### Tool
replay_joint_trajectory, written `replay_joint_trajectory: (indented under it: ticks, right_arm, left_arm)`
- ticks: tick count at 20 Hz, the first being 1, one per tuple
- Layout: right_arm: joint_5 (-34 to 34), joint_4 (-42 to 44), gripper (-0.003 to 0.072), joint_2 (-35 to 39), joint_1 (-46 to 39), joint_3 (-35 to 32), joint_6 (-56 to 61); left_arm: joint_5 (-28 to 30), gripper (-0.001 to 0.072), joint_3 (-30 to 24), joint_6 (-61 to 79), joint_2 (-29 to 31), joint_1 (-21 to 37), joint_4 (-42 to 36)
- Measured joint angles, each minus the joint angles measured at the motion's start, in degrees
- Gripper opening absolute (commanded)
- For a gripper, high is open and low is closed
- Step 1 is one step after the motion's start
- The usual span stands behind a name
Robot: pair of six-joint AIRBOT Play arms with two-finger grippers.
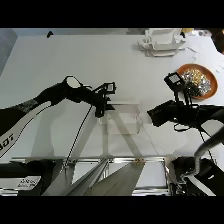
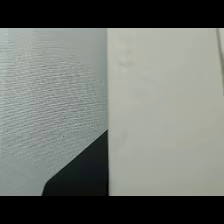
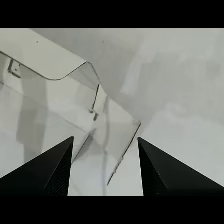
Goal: Fold the box and place the chain.
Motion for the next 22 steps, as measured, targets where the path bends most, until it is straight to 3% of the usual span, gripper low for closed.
replay_joint_trajectory:
  ticks: [9, 16, 22]
  right_arm:
    - [-1.84, -0.42, 0.0455, -0.85, 0.0, -0.02, -0.55]
    - [-2.4, -0.52, 0.0452, -2.86, 0.0, -0.04, -0.63]
    - [-2.51, -0.52, 0.0405, -3.3, 0.0, -0.04, -0.63]
  left_arm:
    - [5.31, 0.0003, 0.02, -1.64, -0.55, -0.13, 0.37]
    - [3.17, 0.0003, 0.02, 0.35, -1.07, -0.13, 1.75]
    - [2.29, 0.0003, 0.04, 2.23, -1.81, -0.13, 1.57]
